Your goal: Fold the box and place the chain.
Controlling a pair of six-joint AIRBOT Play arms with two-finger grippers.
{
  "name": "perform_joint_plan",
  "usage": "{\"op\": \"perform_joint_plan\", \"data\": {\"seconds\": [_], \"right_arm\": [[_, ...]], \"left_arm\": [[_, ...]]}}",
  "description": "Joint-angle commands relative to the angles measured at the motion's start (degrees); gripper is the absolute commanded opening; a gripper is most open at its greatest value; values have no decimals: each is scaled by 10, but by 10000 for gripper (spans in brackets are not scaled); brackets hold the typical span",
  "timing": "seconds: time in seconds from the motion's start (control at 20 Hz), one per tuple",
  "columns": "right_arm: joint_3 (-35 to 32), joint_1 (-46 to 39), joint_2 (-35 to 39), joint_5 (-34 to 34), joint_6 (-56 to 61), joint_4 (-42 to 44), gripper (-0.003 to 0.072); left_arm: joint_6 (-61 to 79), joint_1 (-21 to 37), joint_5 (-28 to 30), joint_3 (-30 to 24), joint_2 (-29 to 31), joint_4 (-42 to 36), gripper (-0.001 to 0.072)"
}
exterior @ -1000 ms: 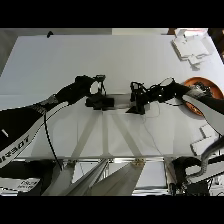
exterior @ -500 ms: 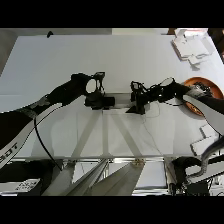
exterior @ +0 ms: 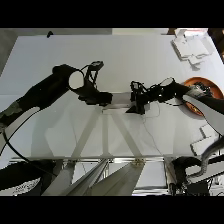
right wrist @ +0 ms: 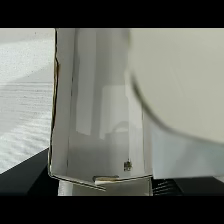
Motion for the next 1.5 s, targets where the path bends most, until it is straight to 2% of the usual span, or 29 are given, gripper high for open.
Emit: {"op": "perform_joint_plan", "data": {"seconds": [0.0, 0.1, 0.2, 0.3, 0.4, 0.55, 0.6, 0.65, 0.8, 0.9, 1.1, 1.45], "right_arm": [[0, 0, 0, 1, 0, 0, 444], [0, 0, 0, 1, 0, 0, 444], [0, 0, 0, 1, 0, 0, 444], [0, 0, 0, 1, 0, 0, 444], [0, 0, 0, 1, 0, 0, 444], [0, 0, 0, 1, 0, 0, 444], [0, 0, 0, 1, 0, 0, 444], [0, 0, 0, 1, 0, 0, 444], [0, 0, 0, 1, 0, 0, 444], [0, 0, 0, 1, 0, 0, 444], [0, 0, 0, 1, 0, 0, 444], [0, 0, 0, 1, 0, 0, 444]], "left_arm": [[129, 30, -48, -8, 18, -4, 354], [269, 66, -43, -37, 18, -38, 355], [440, 118, -28, -76, 18, -136, 369], [587, 165, 3, -107, 17, -217, 561], [715, 197, 35, -126, 15, -257, 568], [943, 222, 66, -136, 8, -265, 591], [1024, 229, 66, -136, -1, -278, 683], [1089, 234, 66, -136, -12, -303, 703], [1240, 240, 56, -136, -59, -385, 704], [1301, 240, 40, -136, -92, -422, 704], [1312, 237, 7, -136, -143, -428, 704], [1310, 224, 10, -136, -150, -457, 703]]}}
